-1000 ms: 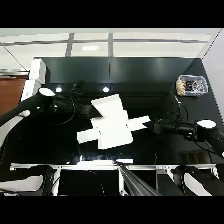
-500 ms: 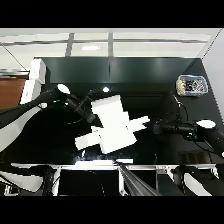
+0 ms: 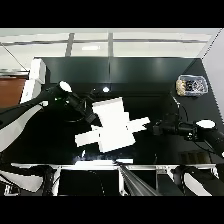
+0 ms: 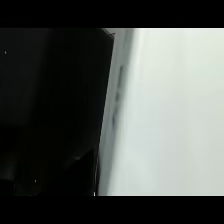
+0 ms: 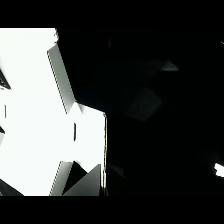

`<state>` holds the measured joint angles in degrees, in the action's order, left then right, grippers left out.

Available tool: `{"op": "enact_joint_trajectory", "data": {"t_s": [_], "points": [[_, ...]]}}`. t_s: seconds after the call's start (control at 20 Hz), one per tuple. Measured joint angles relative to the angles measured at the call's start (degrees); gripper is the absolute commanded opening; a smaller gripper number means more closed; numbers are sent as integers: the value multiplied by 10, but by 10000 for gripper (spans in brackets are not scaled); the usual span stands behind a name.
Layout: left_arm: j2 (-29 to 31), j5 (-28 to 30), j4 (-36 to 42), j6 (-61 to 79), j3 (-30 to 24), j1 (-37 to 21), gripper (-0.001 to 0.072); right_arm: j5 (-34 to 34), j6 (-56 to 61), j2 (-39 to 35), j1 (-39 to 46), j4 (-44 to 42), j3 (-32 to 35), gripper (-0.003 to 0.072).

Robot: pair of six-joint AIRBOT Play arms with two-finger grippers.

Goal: Fold the box and place the chain.

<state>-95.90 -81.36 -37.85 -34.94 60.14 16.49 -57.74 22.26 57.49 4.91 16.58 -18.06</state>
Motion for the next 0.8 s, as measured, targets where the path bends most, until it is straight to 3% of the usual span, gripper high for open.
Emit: {"op": "enact_joint_trajectory", "data": {"t_s": [0.2,0.3,0.35,0.4,0.45,0.6,0.8], "points": [[0,1,19,0,1,-3,62,0,0,0,0,4,0,13],[0,1,23,1,1,-4,25,0,0,0,0,5,0,15],[0,-1,26,1,1,-4,24,0,0,0,0,5,0,153],[0,0,26,0,1,-5,22,0,0,0,0,7,0,499],[0,3,24,0,1,-5,22,-1,0,0,0,9,-2,706],[10,2,16,1,1,-5,20,-8,1,0,7,41,-34,711],[63,26,10,9,-14,5,20,-53,2,0,29,134,-140,711]]}}
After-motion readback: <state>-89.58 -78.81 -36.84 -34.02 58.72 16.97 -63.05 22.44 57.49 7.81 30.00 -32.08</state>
